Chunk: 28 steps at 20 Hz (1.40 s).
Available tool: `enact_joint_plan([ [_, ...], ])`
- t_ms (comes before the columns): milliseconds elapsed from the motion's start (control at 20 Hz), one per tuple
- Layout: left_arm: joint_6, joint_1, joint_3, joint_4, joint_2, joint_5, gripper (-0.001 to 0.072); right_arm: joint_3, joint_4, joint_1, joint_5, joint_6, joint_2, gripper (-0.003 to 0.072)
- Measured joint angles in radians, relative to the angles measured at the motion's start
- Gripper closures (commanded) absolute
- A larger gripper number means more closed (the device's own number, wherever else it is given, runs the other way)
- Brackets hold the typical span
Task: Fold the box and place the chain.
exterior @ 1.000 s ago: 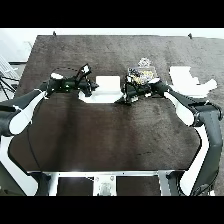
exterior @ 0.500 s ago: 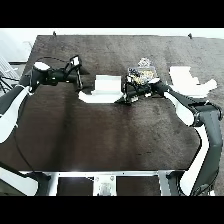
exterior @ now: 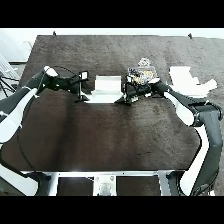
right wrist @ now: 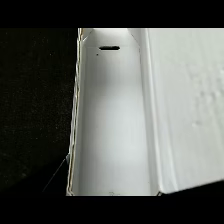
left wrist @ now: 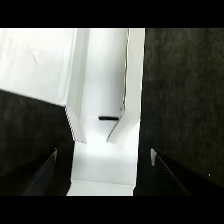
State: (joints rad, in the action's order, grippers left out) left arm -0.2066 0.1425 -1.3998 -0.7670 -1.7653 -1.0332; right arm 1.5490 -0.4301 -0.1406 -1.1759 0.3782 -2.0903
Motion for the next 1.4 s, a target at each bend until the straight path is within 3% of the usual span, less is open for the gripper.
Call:
enact_joint_plan([
  [650,-0.052,0.039,0.000,0.057,-0.054,0.051,0.0055,0.000,0.000,0.000,0.000,0.000,0.000,0.0180],
  [700,-0.049,0.040,0.000,0.044,-0.054,0.056,0.0091,0.000,0.000,0.000,0.000,0.000,0.000,0.0180],
  [750,-0.045,0.042,0.000,0.033,-0.055,0.064,0.0180,0.000,0.000,0.000,0.000,0.000,0.000,0.0180],
  [1000,-0.034,0.046,0.000,0.005,-0.055,0.084,0.0190,0.000,0.000,0.000,0.000,0.000,0.000,0.0180],
  [1050,-0.032,0.047,0.000,0.002,-0.055,0.088,0.0317,0.000,0.000,0.000,0.000,0.000,0.000,0.0180],
  [1400,-0.034,0.063,0.000,0.001,-0.055,0.094,0.0363,0.000,0.000,0.000,0.000,0.000,0.000,0.0180],
])
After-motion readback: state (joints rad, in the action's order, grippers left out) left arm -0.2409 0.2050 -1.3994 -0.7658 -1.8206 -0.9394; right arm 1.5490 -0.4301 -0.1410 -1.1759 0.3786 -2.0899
